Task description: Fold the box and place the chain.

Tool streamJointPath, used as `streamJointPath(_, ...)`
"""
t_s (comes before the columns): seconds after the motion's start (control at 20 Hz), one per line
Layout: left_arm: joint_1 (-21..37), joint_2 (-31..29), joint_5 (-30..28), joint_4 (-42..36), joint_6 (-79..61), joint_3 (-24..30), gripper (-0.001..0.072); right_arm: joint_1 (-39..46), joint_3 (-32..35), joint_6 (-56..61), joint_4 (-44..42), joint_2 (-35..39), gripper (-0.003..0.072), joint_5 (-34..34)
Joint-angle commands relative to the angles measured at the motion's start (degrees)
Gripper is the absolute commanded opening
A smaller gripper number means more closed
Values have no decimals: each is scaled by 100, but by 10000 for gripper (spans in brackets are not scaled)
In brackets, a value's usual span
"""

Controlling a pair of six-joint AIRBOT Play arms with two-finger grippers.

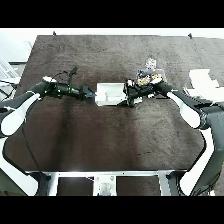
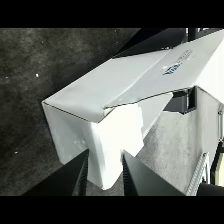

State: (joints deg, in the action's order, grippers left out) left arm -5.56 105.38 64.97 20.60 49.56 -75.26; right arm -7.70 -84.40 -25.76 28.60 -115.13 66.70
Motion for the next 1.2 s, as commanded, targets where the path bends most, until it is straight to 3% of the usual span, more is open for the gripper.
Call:
streamJointPath(0.0,-79,-4,7,101,273,-105,259,4,2,2,0,0,588,0)
streamJointPath(0.75,-892,-4,273,2763,3034,-1493,259,4,2,2,0,0,589,2)
streamJointPath(1.15,-1237,-2,317,3294,3827,-1738,260,4,2,2,0,0,589,2)
